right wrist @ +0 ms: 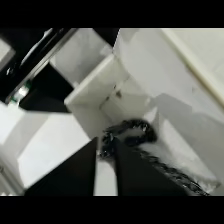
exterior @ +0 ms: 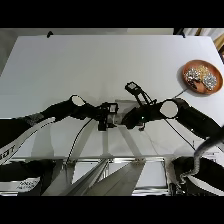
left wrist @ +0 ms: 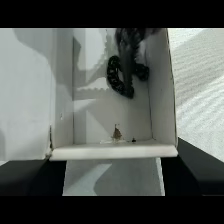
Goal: Fold the box and place the chain.
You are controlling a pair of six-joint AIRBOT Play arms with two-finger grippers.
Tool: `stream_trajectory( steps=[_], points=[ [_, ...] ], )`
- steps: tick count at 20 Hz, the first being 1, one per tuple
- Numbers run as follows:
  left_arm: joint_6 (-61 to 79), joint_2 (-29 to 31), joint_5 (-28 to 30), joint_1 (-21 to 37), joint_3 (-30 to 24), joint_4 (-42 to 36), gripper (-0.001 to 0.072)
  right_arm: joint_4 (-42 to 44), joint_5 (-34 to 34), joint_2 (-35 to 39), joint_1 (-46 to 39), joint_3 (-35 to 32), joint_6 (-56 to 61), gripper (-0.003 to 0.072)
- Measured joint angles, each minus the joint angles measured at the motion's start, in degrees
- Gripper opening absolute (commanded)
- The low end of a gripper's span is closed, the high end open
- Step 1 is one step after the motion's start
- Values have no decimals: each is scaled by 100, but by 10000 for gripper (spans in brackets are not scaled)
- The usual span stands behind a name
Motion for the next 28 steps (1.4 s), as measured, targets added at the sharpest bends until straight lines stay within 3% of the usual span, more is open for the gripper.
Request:
stream_trajectory(
  steps=[7,13,16,18,20,21,28],
  points=[
    [0,0,0,0,0,-2,256,-83,173,258,-127,15,92,177],
    [0,0,0,0,2,0,256,-1316,1644,1611,-1023,-4,144,178],
    [0,0,0,0,0,0,256,-1775,1982,2236,-1449,-284,-214,179],
    [0,0,0,0,2,0,256,-1753,1893,2446,-1598,-658,-820,194],
    [0,0,2,0,0,0,256,-1628,1600,2496,-1676,-1130,-1482,334],
    [0,0,0,0,0,0,256,-1591,1410,2479,-1703,-1370,-1784,348],
    [0,0,2,0,0,0,256,-1032,212,2072,-1735,-2006,-2942,336]
  ],
)
